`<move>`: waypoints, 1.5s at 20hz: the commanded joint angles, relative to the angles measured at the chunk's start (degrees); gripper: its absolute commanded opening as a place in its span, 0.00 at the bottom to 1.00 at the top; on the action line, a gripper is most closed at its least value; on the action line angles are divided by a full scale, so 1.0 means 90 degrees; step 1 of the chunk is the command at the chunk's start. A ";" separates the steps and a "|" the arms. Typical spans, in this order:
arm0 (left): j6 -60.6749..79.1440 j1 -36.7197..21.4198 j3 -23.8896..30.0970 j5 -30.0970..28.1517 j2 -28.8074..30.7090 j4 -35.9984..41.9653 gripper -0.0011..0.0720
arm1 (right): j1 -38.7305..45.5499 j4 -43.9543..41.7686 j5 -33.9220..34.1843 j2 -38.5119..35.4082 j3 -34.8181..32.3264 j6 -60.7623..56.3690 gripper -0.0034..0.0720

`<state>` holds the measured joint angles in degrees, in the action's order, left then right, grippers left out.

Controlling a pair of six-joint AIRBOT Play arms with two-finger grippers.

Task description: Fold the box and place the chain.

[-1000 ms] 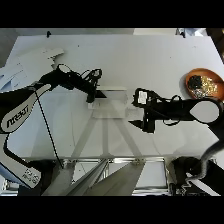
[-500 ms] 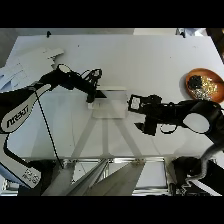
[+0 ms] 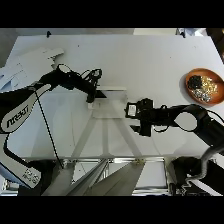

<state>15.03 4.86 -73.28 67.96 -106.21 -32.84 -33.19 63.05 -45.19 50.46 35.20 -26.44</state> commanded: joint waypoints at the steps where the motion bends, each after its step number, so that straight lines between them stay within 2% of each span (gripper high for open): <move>1: 0.0000 -0.0005 -0.0005 0.0000 -0.0002 -0.0002 0.03 | 0.0483 -0.1088 0.0600 0.0134 -0.0607 0.1044 0.93; 4: 0.0000 -0.0005 -0.0005 0.0000 -0.0002 -0.0002 0.03 | 0.0573 -0.1787 0.1282 0.0590 -0.0733 0.1559 0.93; 9: 0.0000 -0.0005 -0.0005 0.0000 -0.0002 -0.0002 0.03 | 0.0573 -0.2591 0.2045 0.1885 -0.0733 0.1943 0.93; 15: 0.0000 -0.0005 -0.0005 0.0000 -0.0002 -0.0002 0.03 | 0.0573 -0.2691 0.3274 0.2011 -0.0733 0.2021 0.93; 30: 0.0000 -0.0005 -0.0005 0.0000 -0.0002 -0.0002 0.03 | 0.0165 -0.2934 0.3152 0.2013 -0.0733 0.2606 0.93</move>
<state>15.03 4.86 -73.28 67.99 -106.21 -32.84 -31.22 38.00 -17.12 68.55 28.60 -3.31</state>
